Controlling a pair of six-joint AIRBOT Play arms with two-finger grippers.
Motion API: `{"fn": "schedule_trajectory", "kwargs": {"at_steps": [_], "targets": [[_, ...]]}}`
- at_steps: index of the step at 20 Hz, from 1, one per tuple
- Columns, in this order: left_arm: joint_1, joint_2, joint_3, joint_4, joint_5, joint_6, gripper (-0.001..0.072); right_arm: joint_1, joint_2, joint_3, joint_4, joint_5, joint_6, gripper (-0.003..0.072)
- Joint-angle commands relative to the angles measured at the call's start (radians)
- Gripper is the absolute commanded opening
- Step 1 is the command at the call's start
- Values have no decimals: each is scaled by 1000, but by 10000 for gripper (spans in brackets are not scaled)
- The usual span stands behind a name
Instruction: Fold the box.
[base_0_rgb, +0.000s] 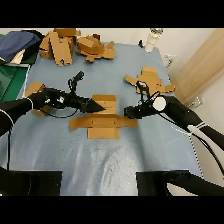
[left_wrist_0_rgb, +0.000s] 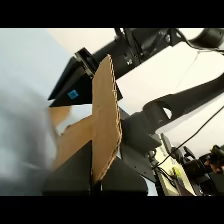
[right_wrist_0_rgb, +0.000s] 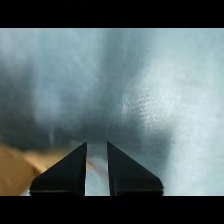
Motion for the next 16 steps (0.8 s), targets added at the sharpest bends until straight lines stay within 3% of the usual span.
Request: {"fn": "schedule_trajectory", "kwargs": {"at_steps": [1, 3, 6, 11, 16], "targets": [[-64, 0, -2, -127, -74, 113, 11, -1, 93, 1, -12, -84, 65, 205], [-83, 0, -2, -137, -51, 146, 11, -1, 124, 1, -12, -93, 82, 205], [-77, 0, -10, -31, 12, 137, 11, -1, 133, 0, -10, -91, 91, 204], [-70, 23, -96, -31, 24, 179, 11, 0, 133, -1, -11, -90, 91, 202], [-85, 201, -250, -72, 251, 409, 11, -1, 133, -1, -22, -90, 91, 202]]}}
